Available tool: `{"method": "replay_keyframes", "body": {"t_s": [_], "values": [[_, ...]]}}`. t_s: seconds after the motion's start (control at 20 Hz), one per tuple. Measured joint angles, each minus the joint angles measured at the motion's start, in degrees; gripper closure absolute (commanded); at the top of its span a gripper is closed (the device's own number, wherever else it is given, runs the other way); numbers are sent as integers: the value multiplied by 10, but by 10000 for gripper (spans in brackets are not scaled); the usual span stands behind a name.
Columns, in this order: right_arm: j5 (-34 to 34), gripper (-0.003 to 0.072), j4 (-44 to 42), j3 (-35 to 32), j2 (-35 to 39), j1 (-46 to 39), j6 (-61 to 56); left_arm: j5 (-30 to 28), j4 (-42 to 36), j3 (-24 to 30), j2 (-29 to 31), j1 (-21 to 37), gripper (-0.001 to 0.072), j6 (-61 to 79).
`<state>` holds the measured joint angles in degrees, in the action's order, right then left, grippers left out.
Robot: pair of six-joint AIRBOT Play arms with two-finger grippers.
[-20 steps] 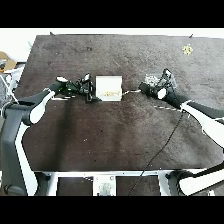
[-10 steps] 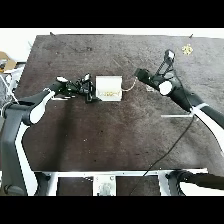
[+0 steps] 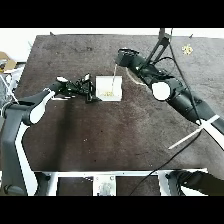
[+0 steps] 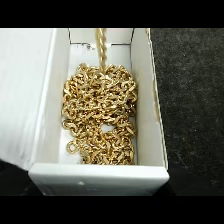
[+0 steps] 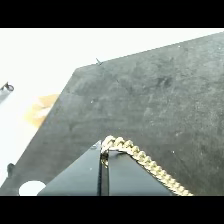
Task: Fold the box and place the chain.
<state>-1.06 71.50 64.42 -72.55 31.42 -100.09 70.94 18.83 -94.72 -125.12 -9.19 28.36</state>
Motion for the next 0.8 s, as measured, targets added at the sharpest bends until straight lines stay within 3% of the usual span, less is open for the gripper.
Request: {"method": "replay_keyframes", "body": {"t_s": [0.15,0.25,0.35,0.7,0.8], "values": [[25,680,3,5,-41,11,0,0,0,0,0,0,486,0],[50,293,3,6,-73,13,-2,0,0,0,0,0,486,0],[85,439,4,7,-98,15,-1,0,0,0,0,0,486,0],[238,439,101,0,-107,-59,-17,0,0,0,0,0,486,0],[250,440,118,-16,-106,-105,-33,0,0,0,0,0,485,0]]}}
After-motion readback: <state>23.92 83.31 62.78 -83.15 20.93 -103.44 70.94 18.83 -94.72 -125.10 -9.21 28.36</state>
